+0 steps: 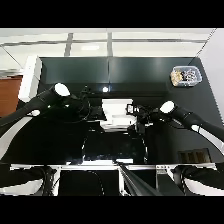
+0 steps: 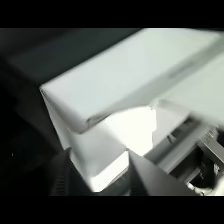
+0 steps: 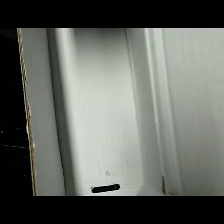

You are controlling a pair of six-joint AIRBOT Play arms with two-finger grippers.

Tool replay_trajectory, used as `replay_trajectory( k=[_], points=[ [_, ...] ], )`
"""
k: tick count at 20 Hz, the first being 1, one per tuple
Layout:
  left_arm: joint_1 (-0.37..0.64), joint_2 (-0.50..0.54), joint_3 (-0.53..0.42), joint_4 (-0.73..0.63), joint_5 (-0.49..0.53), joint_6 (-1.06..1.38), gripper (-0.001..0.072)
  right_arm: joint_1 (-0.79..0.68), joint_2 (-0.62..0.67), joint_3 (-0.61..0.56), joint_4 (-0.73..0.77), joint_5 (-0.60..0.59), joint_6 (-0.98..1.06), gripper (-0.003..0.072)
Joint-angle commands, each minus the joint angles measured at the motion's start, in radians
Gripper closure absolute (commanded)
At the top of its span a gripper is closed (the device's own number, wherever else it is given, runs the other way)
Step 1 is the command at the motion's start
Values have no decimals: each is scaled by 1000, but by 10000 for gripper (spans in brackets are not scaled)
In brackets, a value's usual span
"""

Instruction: Fold the box and place the chain.

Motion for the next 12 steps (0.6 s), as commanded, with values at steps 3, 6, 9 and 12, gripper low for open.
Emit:
replay_trajectory(
  k=[3, 6, 9, 12],
  points=[
    [-89, 0, 66, 148, 47, -208, 323, 1, 0, 0, 0, 0, 0, 441],
    [-124, 0, 71, 275, 45, -325, 330, 1, 0, 0, 0, 0, 0, 441],
    [-164, 0, 71, 377, 55, -437, 342, 1, 0, 0, 0, 0, 0, 441],
    [-193, 0, 71, 455, 79, -514, 341, 1, 0, 0, 0, 0, 0, 441]
  ],
)
